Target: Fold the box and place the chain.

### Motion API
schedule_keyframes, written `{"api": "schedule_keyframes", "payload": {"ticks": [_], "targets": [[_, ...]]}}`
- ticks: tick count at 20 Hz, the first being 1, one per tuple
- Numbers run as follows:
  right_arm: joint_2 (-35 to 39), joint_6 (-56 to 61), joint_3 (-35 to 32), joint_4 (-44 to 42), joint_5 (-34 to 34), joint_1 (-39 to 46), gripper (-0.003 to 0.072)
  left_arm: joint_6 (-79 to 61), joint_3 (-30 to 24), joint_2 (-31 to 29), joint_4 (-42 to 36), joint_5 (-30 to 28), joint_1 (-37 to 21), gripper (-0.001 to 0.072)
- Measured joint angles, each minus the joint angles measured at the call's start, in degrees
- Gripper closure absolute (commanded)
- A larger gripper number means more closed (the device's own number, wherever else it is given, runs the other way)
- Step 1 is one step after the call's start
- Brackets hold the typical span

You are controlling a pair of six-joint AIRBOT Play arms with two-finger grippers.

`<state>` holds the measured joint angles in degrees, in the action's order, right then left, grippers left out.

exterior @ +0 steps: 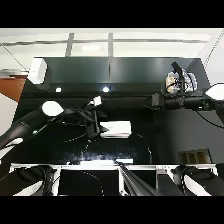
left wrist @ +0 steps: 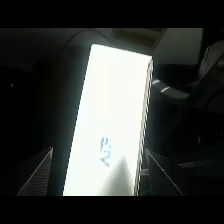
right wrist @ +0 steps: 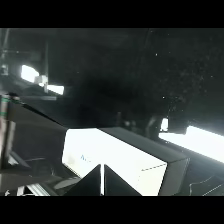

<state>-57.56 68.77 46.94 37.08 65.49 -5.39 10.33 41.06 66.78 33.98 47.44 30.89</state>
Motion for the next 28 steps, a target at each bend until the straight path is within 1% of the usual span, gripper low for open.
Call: {"api": "schedule_keyframes", "payload": {"ticks": [3,7,11,19,21,23,24,26,28], "targets": [[0.0,-0.1,0.0,0.0,-0.2,0.0,0.0653,-0.2,2.6,5.1,-1.0,-1.4,3.6,-0.0002],[0.0,-0.2,0.0,0.0,-0.1,0.0,0.0654,-0.9,3.8,7.9,-1.4,-1.8,5.2,-0.0002],[0.0,-0.2,0.0,0.3,-0.1,0.0,0.0654,-1.1,4.2,8.6,-1.0,-0.8,5.7,-0.0002],[0.0,-0.3,0.0,1.0,-0.1,0.0,0.0654,-1.3,4.3,8.9,3.8,-0.8,6.2,-0.0002],[0.0,-0.2,0.0,1.0,-0.1,0.0,0.0654,-1.0,4.1,9.2,6.5,-0.1,6.2,-0.0003],[0.0,-0.2,0.0,1.0,-0.1,0.0,0.0654,-0.9,4.3,8.9,4.8,-1.6,6.2,-0.0002],[0.0,-0.2,0.0,1.1,-0.1,0.0,0.0654,-1.0,4.2,8.9,5.8,-1.1,6.2,-0.0002],[0.0,-0.3,0.0,1.1,-0.1,0.0,0.0654,-1.0,4.3,8.6,5.1,-1.9,6.2,-0.0002],[0.0,-0.3,0.0,1.1,-0.1,0.0,0.0654,-1.0,4.3,8.6,5.2,-1.4,6.2,-0.0002]]}}
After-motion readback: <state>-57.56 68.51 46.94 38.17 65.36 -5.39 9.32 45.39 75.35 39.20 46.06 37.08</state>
